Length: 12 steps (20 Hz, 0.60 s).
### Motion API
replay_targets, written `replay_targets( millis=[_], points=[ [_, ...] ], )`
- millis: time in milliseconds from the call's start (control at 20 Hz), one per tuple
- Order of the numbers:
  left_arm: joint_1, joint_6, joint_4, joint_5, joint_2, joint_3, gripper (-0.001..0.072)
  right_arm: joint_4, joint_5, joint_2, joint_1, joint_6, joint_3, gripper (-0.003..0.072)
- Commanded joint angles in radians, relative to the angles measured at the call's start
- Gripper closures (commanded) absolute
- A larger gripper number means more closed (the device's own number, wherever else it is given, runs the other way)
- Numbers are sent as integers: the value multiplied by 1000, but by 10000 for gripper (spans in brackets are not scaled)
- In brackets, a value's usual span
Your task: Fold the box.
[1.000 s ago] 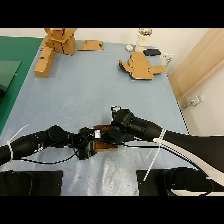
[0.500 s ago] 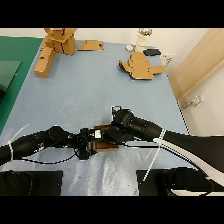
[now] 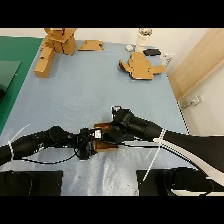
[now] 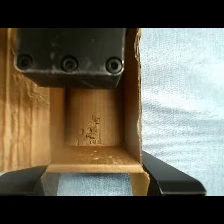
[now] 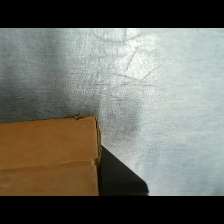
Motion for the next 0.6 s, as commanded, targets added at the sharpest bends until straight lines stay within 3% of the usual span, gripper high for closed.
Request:
replay_targets(
  millis=[0,50,150,200,550],
  points=[
    [1,0,1,3,-1,0,171,10,2,0,0,-6,0,681],
    [1,0,1,3,-1,0,171,10,2,1,0,-6,0,674],
    [1,0,1,3,-1,0,170,10,1,8,0,-6,1,241],
    [1,0,1,3,-1,0,171,12,1,17,0,-6,1,207],
    [1,0,2,2,-1,0,170,22,-79,153,-2,15,2,236]
  ],
)
